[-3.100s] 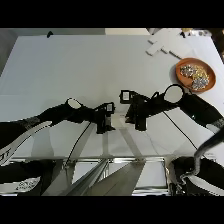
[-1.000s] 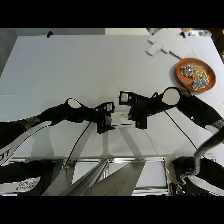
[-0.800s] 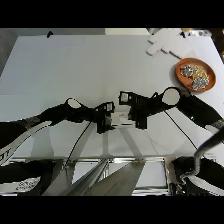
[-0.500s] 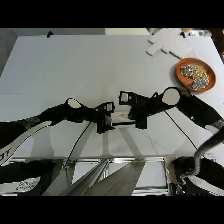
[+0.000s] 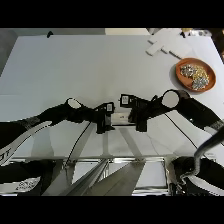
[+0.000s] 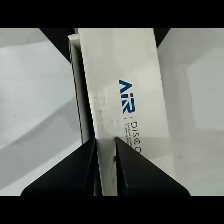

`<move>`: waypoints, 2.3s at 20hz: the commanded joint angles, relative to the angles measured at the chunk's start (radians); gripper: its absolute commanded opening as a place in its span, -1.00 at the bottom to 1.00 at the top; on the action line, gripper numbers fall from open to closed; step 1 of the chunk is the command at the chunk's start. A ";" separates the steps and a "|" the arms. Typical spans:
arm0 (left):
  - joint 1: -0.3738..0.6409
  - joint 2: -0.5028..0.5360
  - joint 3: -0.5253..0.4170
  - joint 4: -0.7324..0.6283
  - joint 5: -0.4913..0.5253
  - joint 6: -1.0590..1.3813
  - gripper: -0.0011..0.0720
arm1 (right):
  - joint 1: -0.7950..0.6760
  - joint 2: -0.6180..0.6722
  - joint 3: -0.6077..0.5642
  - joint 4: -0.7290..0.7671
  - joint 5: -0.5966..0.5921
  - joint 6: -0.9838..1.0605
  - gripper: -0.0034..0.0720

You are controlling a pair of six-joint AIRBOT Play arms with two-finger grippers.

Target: Fold the box and place the chain.

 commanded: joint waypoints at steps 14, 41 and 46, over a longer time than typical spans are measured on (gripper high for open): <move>0.000 0.001 0.000 -0.003 0.005 -0.005 -0.60 | -0.047 0.123 -0.008 0.233 -0.031 -0.004 -0.17; 0.000 0.001 0.000 -0.003 0.004 -0.005 -0.60 | -0.101 -0.059 -0.140 0.346 -0.071 -0.116 -0.87; 0.000 0.001 0.000 -0.003 0.005 -0.005 -0.60 | -0.101 -0.071 -0.179 0.320 -0.135 -0.105 -0.87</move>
